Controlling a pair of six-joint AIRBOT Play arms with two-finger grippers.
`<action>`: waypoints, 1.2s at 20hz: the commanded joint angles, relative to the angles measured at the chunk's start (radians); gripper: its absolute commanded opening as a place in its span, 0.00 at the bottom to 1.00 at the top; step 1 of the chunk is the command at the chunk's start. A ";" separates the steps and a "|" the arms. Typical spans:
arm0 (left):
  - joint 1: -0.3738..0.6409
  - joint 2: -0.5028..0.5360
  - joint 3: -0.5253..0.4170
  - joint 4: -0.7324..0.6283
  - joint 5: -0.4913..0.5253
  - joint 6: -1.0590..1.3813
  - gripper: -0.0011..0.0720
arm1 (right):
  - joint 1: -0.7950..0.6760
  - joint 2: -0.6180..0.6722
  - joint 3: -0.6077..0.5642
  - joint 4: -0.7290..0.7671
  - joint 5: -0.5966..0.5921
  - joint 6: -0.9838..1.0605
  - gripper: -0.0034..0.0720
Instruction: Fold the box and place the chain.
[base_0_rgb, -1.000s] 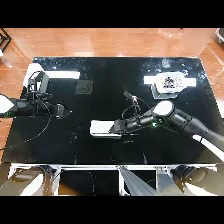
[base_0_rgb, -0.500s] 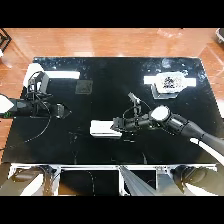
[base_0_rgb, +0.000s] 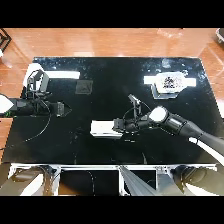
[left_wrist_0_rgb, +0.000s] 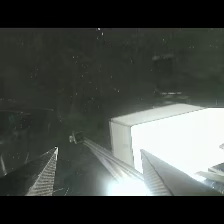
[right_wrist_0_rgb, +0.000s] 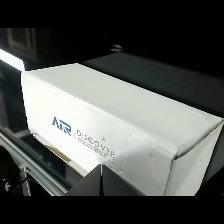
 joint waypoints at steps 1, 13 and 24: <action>0.000 -0.001 0.000 -0.004 0.007 0.001 0.86 | 0.000 -0.007 0.002 -0.020 0.002 0.009 0.07; -0.093 -0.095 0.048 -0.148 0.002 0.272 0.86 | -0.209 0.260 0.122 -0.177 0.240 -0.050 0.07; -0.588 -0.315 0.108 -0.075 0.169 1.078 0.88 | -0.357 0.323 0.122 -0.370 0.373 -0.003 0.07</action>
